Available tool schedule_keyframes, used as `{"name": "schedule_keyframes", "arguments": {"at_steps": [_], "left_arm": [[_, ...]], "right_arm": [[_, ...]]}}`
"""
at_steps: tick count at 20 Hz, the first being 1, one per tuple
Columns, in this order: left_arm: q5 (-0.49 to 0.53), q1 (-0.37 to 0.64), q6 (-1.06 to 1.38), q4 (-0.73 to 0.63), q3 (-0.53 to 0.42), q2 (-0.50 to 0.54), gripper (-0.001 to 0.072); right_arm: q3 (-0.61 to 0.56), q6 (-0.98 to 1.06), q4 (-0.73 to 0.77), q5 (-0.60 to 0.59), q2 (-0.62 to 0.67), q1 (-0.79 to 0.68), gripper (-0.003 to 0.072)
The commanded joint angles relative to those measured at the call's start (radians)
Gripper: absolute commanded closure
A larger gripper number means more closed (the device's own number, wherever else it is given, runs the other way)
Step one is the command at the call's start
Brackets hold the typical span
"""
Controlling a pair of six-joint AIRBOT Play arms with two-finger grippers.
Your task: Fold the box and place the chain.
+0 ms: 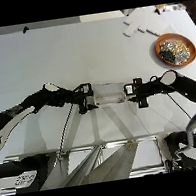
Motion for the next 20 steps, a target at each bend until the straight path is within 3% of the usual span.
{"name": "schedule_keyframes", "arguments": {"at_steps": [1,4,20], "left_arm": [[0.0,0.0,0.0,0.0,0.0,-0.001,0.0641],[0.0,0.0,0.0,0.0,0.0,-0.001,0.0641],[0.0,0.0,0.0,0.0,0.0,-0.001,0.0641]], "right_arm": [[0.0,-0.075,0.122,-0.024,-0.03,0.001,0.0411],[0.0,-0.095,0.166,-0.021,-0.031,0.001,0.0465],[-0.002,-0.084,0.249,-0.03,-0.053,0.043,0.044]]}}
